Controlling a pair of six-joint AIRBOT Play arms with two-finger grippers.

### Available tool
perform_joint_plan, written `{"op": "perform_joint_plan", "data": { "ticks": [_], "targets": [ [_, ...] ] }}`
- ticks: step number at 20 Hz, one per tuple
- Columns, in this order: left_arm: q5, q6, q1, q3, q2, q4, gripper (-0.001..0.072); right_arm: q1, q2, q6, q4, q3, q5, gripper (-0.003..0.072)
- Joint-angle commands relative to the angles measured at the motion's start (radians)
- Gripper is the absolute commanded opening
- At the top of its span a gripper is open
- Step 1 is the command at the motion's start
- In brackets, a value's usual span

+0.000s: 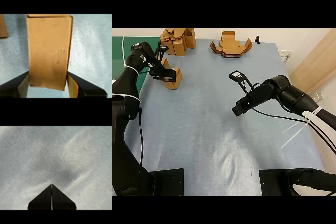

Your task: Fold the box.

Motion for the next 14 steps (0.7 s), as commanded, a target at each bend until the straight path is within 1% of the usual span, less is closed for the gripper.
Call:
{"op": "perform_joint_plan", "data": {
  "ticks": [1,3,6,10,14],
  "targets": [
    [0.031,-0.006,-0.011,0.001,0.010,-0.003,0.0699,0.001,0.000,0.000,0.018,0.000,-0.002,0.0002],
    [0.071,-0.007,-0.020,0.001,0.010,-0.003,0.0699,0.001,0.000,0.000,0.019,0.000,-0.005,0.0002],
    [0.091,-0.018,-0.021,0.001,0.011,-0.030,0.0699,0.001,0.000,0.000,0.016,0.000,-0.005,0.0002],
    [0.137,-0.018,-0.022,0.001,0.011,-0.026,0.0699,0.001,0.000,0.000,0.011,-0.001,-0.005,0.0002],
    [0.219,0.000,-0.015,0.001,0.014,-0.021,0.0699,0.001,0.000,0.000,0.010,-0.001,-0.005,0.0002]
  ]
}}
